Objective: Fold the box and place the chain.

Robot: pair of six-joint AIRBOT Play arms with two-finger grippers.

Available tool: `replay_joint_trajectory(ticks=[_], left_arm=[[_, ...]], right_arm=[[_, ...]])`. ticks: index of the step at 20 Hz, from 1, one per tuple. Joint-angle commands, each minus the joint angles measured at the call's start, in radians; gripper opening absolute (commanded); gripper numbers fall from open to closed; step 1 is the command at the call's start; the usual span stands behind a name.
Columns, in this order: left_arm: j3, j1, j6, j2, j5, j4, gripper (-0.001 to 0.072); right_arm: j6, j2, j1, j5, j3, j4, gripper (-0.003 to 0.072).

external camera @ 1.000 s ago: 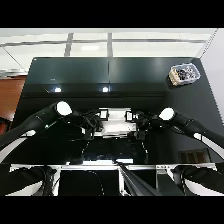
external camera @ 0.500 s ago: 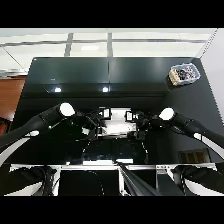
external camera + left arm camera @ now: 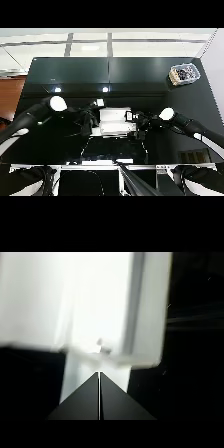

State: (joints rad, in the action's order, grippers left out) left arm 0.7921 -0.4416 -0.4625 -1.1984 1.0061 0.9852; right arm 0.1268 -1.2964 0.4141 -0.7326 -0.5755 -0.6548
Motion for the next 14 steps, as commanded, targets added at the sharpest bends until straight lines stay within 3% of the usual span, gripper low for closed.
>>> replay_joint_trajectory(ticks=[1,2,4,8,9,11,14], left_arm=[[0.018,0.111,-0.387,0.114,0.084,0.313,0.0025],[0.018,0.166,-0.510,0.140,0.084,0.378,0.0025],[0.007,0.293,-0.729,0.149,0.100,0.336,0.0027],[-0.143,0.486,-0.814,0.068,0.199,-0.132,0.0027],[-0.188,0.504,-0.767,0.031,0.209,-0.259,0.0026],[-0.236,0.501,-0.711,-0.041,0.195,-0.388,0.0025],[-0.231,0.446,-0.705,-0.135,0.146,-0.383,0.0025]], right_arm=[[0.001,0.000,0.001,0.000,0.000,0.000,0.0198],[0.001,0.000,0.001,0.000,0.000,-0.001,0.0198],[0.001,0.000,0.001,0.000,0.000,-0.001,0.0198],[0.001,0.000,0.001,0.000,0.000,0.000,0.0198],[0.001,0.000,0.001,0.000,0.000,-0.001,0.0198],[0.001,0.000,0.001,0.000,0.000,-0.001,0.0198],[0.001,0.000,0.001,0.000,0.000,-0.001,0.0198]])
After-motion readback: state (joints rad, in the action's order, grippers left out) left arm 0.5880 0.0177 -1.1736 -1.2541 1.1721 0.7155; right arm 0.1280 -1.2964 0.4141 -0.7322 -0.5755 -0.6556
